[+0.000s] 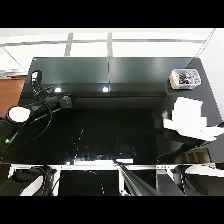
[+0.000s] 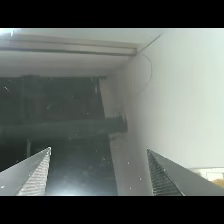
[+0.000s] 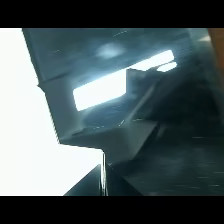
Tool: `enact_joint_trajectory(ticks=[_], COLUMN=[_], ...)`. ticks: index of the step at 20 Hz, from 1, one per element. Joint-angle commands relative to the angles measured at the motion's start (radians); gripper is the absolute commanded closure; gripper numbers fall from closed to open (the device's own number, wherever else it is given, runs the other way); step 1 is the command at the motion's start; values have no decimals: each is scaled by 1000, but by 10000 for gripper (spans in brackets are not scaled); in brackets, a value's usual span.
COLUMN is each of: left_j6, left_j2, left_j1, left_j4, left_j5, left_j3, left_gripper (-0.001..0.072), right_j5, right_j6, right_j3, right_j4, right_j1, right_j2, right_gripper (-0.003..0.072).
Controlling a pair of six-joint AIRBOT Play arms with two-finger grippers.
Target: Fold the box and place the chain.
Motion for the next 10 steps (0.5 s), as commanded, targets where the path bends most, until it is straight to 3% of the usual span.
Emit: enact_joint_trajectory(ticks=[1, 6, 10], left_j6=[0, 1, 0], left_j2=[-1, -2, -2], left_j1=[0, -2, -43], left_j4=[1, 1, -4], left_j5=[-35, -56, -85], left_j3=[0, 0, 0], left_gripper=[0, 0, 0], right_j5=[53, 4, -87], right_j6=[8, -76, -245], right_j3=[-42, -172, -334], right_j4=[111, 306, 643], right_j1=[51, 183, 311], right_j2=[40, 137, 254], right_gripper=[672, 672, 672])
